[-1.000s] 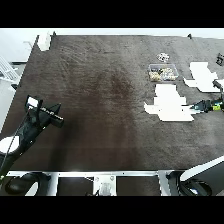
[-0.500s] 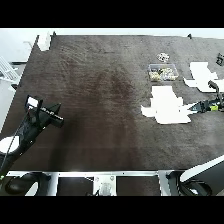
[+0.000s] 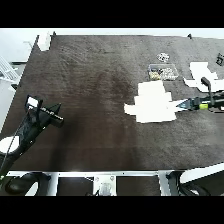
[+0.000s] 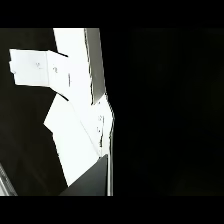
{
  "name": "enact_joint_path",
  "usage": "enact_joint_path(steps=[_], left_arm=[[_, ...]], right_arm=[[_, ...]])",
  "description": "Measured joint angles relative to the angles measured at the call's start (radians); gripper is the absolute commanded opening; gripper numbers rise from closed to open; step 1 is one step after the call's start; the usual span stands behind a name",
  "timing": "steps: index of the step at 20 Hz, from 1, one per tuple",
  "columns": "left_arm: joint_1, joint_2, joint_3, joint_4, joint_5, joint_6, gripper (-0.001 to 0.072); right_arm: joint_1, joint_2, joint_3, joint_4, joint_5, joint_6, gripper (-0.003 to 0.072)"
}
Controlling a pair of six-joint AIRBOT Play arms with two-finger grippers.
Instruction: Fold the box and place the chain.
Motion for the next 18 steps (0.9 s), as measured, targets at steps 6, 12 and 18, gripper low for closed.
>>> enact_joint_path(steps=[6, 12, 18], left_arm=[[0.0, 0.0, 0.0, 0.0, 0.0, 0.0, 0.002], [0.0, 0.0, 0.0, 0.0, 0.0, 0.0, 0.002], [0.0, 0.0, 0.001, -0.001, 0.052, 0.0, 0.002]], right_arm=[[0.272, 0.151, -0.256, 0.227, -0.276, -0.013, 0.0004], [0.54, 0.166, -0.252, 0.295, -0.495, 0.0, 0.0004], [0.591, 0.081, -0.17, 0.263, -0.577, 0.105, 0.0004]])
